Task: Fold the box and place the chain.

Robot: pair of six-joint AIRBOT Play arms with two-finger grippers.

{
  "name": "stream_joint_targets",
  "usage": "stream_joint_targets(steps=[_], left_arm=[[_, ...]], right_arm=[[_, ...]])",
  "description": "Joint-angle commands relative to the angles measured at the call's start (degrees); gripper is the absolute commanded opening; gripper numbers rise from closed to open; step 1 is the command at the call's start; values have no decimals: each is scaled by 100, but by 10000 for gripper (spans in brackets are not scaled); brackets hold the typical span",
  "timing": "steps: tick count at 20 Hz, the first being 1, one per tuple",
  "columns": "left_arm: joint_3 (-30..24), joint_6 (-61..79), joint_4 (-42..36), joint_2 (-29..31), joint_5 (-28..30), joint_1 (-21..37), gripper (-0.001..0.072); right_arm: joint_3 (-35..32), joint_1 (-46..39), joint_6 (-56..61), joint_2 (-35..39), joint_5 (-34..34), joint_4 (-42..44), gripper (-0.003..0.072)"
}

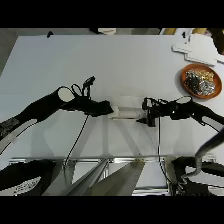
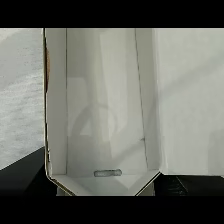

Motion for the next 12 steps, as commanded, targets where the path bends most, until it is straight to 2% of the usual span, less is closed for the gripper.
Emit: stream_joint_targets(steps=[1,8,12], left_arm=[[136,-476,472,-50,39,-177,416],[933,-1377,1252,-496,-55,-643,416],[1145,-2022,1871,-599,-170,-846,415]], right_arm=[[0,0,2,-2,0,0,399],[0,0,0,-2,0,0,399],[0,0,2,-2,0,0,399]])
